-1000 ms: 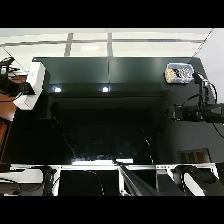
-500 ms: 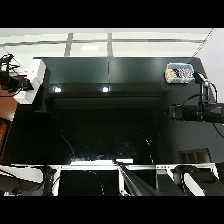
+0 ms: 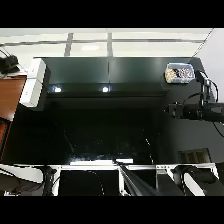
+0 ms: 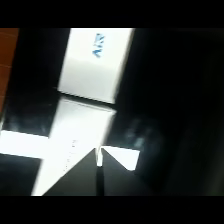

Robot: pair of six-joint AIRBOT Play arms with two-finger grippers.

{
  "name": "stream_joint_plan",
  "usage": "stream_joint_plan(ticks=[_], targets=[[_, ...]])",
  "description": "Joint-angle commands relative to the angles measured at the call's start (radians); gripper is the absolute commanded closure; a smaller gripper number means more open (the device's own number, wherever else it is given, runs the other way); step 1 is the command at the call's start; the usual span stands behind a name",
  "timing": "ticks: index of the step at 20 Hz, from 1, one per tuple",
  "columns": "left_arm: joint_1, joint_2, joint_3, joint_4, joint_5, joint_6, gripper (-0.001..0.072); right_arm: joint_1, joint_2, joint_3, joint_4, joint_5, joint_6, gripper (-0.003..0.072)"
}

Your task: Fold the box and place the chain.

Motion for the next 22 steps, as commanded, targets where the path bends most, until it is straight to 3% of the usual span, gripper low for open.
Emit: stream_joint_plan(ticks=[1, 4, 6, 10, 13, 17, 22], targets=[[-0.036, 0.028, 0.133, -0.169, -0.179, -0.079, 0.0687, 0.000, -0.002, -0.006, 0.005, -0.114, -0.002, 0.0670], [-0.169, 0.154, -0.010, -0.188, -0.106, -0.013, 0.0688, 0.000, -0.004, -0.055, 0.005, -0.267, -0.027, 0.0670], [-0.293, 0.274, -0.227, -0.120, 0.000, -0.013, 0.0688, 0.000, -0.010, -0.104, -0.008, -0.341, -0.027, 0.0670], [-0.493, 0.623, -0.804, 0.025, 0.381, -0.018, 0.0687, 0.000, -0.011, -0.124, -0.032, -0.234, -0.027, 0.0670], [-0.499, 0.847, -1.082, 0.042, 0.478, -0.021, 0.0687, 0.000, -0.011, -0.124, -0.032, -0.155, -0.027, 0.0670], [-0.488, 0.990, -1.196, 0.101, 0.452, -0.021, 0.0686, 0.000, -0.011, -0.124, -0.032, -0.151, -0.027, 0.0669], [-0.488, 0.997, -1.199, 0.097, 0.462, -0.021, 0.0686, 0.000, -0.011, -0.124, -0.032, -0.150, -0.027, 0.0670]])
